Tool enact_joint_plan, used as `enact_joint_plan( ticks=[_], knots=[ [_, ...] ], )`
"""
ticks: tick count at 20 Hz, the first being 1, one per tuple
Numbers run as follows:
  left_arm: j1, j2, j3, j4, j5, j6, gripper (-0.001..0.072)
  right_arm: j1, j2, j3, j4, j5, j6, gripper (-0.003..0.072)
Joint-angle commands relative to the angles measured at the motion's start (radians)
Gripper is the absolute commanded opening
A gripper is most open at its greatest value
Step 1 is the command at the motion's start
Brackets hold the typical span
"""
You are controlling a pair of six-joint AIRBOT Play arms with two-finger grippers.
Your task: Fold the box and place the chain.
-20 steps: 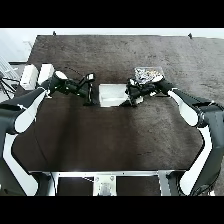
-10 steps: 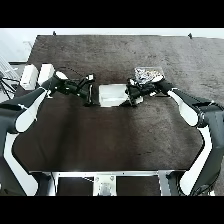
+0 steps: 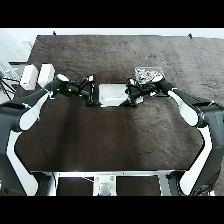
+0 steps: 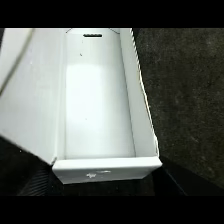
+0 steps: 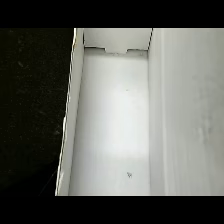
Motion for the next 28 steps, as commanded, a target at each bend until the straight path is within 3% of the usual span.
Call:
enact_joint_plan(
  ticks=[1,28],
  knots=[
    [0.0,-0.019,0.001,-0.032,0.029,0.039,0.072,0.0,0.0,0.0,0.0,0.003,-0.001,0.0517],
    [-0.048,-0.024,0.0,-0.057,0.117,0.113,0.072,0.0,0.0,0.0,0.0,0.003,-0.001,0.0518]
  ],
)
